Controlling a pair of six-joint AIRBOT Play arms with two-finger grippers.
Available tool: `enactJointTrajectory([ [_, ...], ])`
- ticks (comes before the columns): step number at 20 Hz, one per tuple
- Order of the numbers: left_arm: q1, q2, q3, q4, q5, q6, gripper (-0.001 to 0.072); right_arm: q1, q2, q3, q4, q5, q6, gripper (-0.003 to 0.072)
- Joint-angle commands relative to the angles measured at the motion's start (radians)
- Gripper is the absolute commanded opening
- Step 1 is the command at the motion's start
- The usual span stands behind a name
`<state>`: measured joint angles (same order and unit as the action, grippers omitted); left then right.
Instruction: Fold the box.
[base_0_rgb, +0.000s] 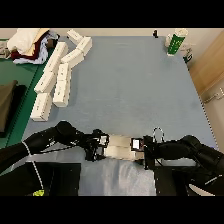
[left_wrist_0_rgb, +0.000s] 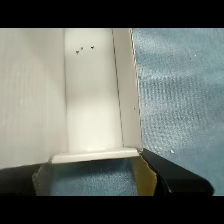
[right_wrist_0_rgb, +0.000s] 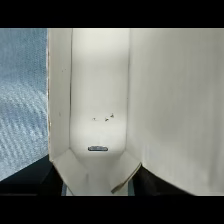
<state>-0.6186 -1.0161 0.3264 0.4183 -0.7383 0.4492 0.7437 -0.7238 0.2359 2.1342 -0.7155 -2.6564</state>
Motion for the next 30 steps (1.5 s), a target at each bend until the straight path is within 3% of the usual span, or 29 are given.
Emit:
enactJointTrajectory([
  [1,-0.005,-0.004,0.002,0.004,-0.029,-0.002,0.0720,0.000,0.000,0.000,0.000,0.000,0.000,0.0568],
  [6,-0.015,-0.003,0.002,0.007,-0.016,-0.051,0.0720,0.000,0.000,0.000,0.000,0.000,0.000,0.0568],
  [11,-0.090,-0.003,0.002,0.039,0.100,-0.169,0.0720,0.000,0.000,0.000,0.000,0.000,0.000,0.0568],
  [20,-0.120,-0.003,0.002,0.059,0.102,-0.211,0.0720,0.000,0.000,0.000,0.000,0.000,0.000,0.0568],
  [21,-0.120,-0.003,0.002,0.059,0.100,-0.211,0.0667,0.000,0.000,0.000,0.000,0.000,0.000,0.0568],
  [22,-0.120,-0.003,0.002,0.061,0.095,-0.208,0.0563,0.000,0.000,0.000,0.000,0.000,0.000,0.0568],
  [23,-0.120,-0.003,0.002,0.066,0.088,-0.205,0.0559,0.000,0.000,0.000,0.000,0.000,0.000,0.0568],
  [29,-0.119,-0.003,0.002,0.067,0.083,-0.204,0.0577,0.000,0.000,0.000,0.000,0.000,0.000,0.0568],
  [30,-0.115,-0.001,0.002,0.064,0.082,-0.209,0.0720,0.000,0.000,0.000,0.000,0.000,0.000,0.0568],
])
